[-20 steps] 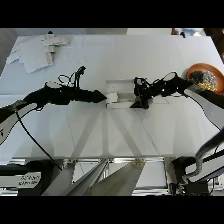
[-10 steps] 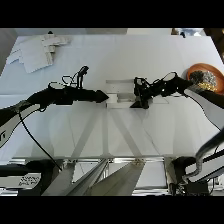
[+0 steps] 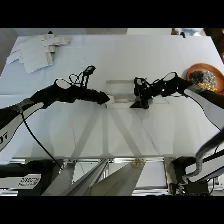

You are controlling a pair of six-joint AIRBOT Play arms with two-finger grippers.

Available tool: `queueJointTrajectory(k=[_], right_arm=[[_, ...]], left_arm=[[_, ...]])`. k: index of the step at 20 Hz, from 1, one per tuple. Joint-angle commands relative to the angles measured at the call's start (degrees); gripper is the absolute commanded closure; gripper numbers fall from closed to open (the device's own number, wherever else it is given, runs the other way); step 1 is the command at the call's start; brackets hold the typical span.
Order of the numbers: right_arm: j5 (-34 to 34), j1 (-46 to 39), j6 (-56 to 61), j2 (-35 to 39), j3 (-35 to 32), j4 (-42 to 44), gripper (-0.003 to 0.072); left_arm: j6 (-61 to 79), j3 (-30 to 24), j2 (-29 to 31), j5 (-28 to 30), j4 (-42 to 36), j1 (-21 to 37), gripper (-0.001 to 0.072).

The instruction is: Fold the box and place the chain.

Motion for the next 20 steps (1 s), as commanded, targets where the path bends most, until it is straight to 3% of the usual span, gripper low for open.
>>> queueJointTrajectory(k=[1, 7, 13, 20], right_arm=[[0.0, 0.0, 0.0, 0.0, 0.0, 0.0, 0.0253], [0.0, 0.0, 0.0, 0.0, 0.0, 0.0, 0.0253], [0.0, 0.0, 0.0, 0.0, 0.0, 0.0, 0.0253], [0.0, 0.0, 0.0, 0.0, 0.0, 0.0, 0.0253]], left_arm=[[-6.4, 0.3, 0.0, 2.7, 6.6, -0.5, 0.0273], [-10.8, 3.3, 0.0, 2.4, 7.4, -0.7, 0.0274], [-30.0, 12.3, -1.0, -4.1, 27.2, -2.9, 0.0274], [-33.1, 16.1, -4.0, -10.0, 30.3, -7.0, 0.0275]])
